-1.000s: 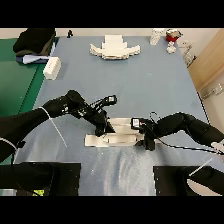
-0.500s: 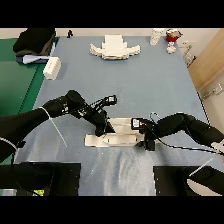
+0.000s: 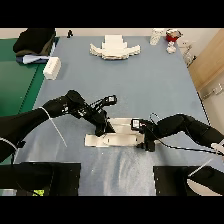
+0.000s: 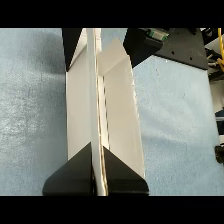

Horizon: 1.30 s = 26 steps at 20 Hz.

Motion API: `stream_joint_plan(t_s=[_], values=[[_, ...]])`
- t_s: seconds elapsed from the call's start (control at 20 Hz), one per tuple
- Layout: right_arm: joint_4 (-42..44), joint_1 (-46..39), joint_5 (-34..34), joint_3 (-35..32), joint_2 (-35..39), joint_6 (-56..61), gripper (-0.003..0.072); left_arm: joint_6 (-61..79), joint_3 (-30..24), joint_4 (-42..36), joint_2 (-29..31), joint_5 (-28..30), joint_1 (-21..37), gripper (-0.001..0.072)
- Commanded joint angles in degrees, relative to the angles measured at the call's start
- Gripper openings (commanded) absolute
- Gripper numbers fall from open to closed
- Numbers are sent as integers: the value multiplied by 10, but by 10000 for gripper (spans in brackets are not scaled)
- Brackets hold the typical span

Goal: Fold the box.

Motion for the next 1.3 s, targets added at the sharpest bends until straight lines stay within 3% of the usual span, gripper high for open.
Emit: stream_joint_plan(t_s=[0.0, 0.1, 0.2, 0.25, 1.25], values=[[0, 0, 14, -4, 0, 0, 655, 0, 0, 0, 0, 0, 0, 14], [-1, 6, 21, -8, 0, 0, 649, 0, 0, 0, 0, 0, 0, 14], [-5, 15, 21, -8, 0, 0, 469, 0, 0, 0, 0, 0, 0, 14], [-5, 16, 22, -8, 0, 0, 450, 0, 0, 0, 0, 0, 0, 14], [-6, 14, 16, -7, 0, 0, 451, 0, 0, 0, 0, 0, 0, 14]])
